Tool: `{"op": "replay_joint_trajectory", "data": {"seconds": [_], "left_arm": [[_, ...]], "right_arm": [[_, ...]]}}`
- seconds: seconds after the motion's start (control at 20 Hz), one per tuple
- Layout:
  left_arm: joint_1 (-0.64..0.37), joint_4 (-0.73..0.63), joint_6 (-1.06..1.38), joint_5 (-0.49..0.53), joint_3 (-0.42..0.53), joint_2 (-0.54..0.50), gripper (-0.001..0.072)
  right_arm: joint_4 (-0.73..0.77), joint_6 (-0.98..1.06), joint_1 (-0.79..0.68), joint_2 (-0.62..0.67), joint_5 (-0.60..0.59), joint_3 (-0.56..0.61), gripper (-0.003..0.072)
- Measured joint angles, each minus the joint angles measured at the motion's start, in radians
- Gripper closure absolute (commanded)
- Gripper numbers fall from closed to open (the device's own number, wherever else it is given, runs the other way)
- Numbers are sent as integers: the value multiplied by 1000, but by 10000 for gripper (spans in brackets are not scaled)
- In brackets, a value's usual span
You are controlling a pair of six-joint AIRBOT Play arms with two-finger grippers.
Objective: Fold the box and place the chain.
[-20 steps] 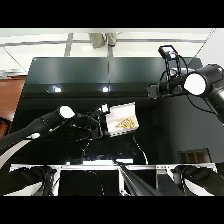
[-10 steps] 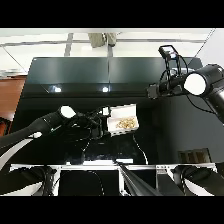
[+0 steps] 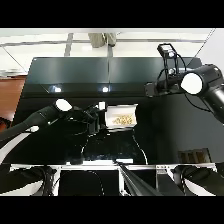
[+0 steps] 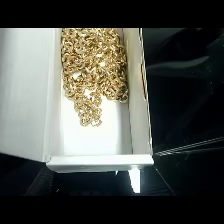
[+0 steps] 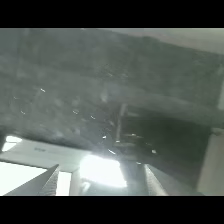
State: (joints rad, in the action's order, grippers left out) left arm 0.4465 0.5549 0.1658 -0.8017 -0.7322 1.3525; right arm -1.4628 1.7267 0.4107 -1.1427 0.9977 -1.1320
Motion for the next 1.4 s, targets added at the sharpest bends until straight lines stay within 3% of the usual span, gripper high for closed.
{"op": "replay_joint_trajectory", "data": {"seconds": [0.3,0.45,0.95,1.4], "left_arm": [[-36,95,75,-27,-10,5,436],[-39,107,98,-22,-11,18,435],[-41,116,116,-20,-12,31,436],[-41,120,117,-16,-12,31,436]], "right_arm": [[379,-314,-39,-144,-103,0,65],[483,-544,-53,-185,-94,0,67],[547,-1143,-5,-222,53,16,67],[636,-1295,2,-225,127,64,67]]}}
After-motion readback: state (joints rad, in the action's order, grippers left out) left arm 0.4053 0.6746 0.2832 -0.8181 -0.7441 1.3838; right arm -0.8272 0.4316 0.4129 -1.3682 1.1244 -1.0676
